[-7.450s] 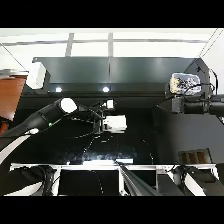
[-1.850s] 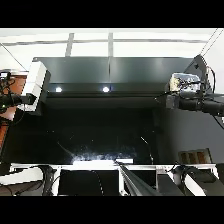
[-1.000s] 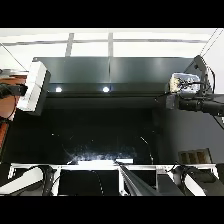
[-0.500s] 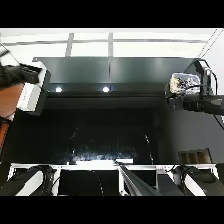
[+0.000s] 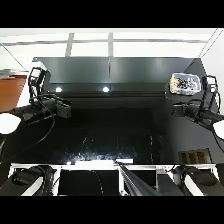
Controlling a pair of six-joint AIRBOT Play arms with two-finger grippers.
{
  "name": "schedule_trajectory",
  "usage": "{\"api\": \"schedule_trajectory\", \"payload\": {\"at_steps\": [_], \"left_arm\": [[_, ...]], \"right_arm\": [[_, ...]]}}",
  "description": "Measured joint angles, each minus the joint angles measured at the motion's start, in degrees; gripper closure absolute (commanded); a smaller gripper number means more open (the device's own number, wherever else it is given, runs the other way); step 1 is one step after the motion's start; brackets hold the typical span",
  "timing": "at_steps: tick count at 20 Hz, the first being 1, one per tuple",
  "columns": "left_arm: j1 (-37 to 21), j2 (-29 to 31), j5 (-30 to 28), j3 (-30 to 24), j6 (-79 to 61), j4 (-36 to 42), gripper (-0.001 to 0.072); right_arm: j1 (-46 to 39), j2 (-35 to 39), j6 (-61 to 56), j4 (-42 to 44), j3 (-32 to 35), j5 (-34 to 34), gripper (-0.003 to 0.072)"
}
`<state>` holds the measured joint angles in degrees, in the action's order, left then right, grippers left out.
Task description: Fold the box and place the chain.
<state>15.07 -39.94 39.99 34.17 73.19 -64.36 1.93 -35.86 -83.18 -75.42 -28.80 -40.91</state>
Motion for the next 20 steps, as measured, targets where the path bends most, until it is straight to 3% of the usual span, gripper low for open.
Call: {"api": "schedule_trajectory", "payload": {"at_steps": [20], "left_arm": [[0.96, 1.05, -2.05, -2.29, 3.13, -2.49, 0.0681]], "right_arm": [[0.04, 0.72, -1.25, -1.27, 1.44, -0.42, 0.067]]}}
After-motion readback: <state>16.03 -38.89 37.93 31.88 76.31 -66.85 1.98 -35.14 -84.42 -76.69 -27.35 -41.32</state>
